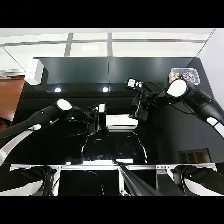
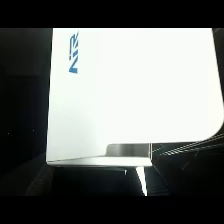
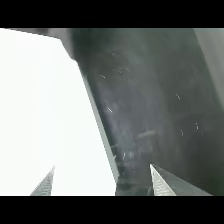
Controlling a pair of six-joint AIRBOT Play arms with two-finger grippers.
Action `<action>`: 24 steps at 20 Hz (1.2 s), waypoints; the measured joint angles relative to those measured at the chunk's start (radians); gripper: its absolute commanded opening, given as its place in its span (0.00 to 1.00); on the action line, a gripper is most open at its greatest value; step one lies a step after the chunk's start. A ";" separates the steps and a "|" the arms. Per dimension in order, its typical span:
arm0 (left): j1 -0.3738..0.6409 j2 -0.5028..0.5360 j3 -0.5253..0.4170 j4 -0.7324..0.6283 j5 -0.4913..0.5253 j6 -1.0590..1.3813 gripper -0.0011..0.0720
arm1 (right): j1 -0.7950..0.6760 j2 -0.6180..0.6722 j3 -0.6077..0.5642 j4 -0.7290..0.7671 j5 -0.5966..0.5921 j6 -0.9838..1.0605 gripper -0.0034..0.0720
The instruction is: Fold the box and place the chain.
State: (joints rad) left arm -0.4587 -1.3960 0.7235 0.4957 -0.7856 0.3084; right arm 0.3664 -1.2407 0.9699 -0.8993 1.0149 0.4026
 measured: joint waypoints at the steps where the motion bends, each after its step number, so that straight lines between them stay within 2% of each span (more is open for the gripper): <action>1: 0.000 0.000 0.000 0.000 0.000 0.000 0.53 | 0.001 -0.002 -0.001 0.010 0.006 -0.041 0.95; 6: 0.000 0.000 0.000 0.000 0.000 0.001 0.53 | 0.004 -0.005 -0.026 0.046 0.034 -0.133 0.95; 15: 0.000 0.000 0.000 0.001 0.000 0.001 0.53 | 0.024 -0.005 -0.050 0.086 0.064 -0.160 0.95; 16: 0.000 0.000 0.000 0.001 0.000 0.001 0.53 | 0.025 -0.005 -0.054 0.080 0.059 -0.160 0.93; 17: 0.000 0.000 0.000 0.001 0.000 0.001 0.53 | 0.026 -0.005 -0.056 0.072 0.053 -0.160 0.89; 18: 0.000 0.000 0.000 0.001 0.001 0.001 0.53 | 0.027 -0.005 -0.059 0.069 0.048 -0.160 0.63; 19: 0.000 0.000 0.000 0.001 0.001 0.001 0.53 | 0.027 -0.005 -0.060 0.065 0.045 -0.161 0.44; 20: 0.000 0.000 0.000 0.000 0.001 0.000 0.53 | 0.027 -0.005 -0.061 0.065 0.042 -0.160 0.38; 22: 0.000 0.000 0.000 0.000 0.001 0.000 0.53 | 0.028 -0.005 -0.062 0.062 0.037 -0.160 0.38; 23: 0.000 0.000 0.000 0.001 0.001 0.000 0.53 | 0.028 -0.005 -0.062 0.062 0.036 -0.160 0.30; 24: 0.000 0.000 0.000 0.000 0.001 0.000 0.53 | 0.027 -0.005 -0.063 0.061 0.032 -0.160 0.29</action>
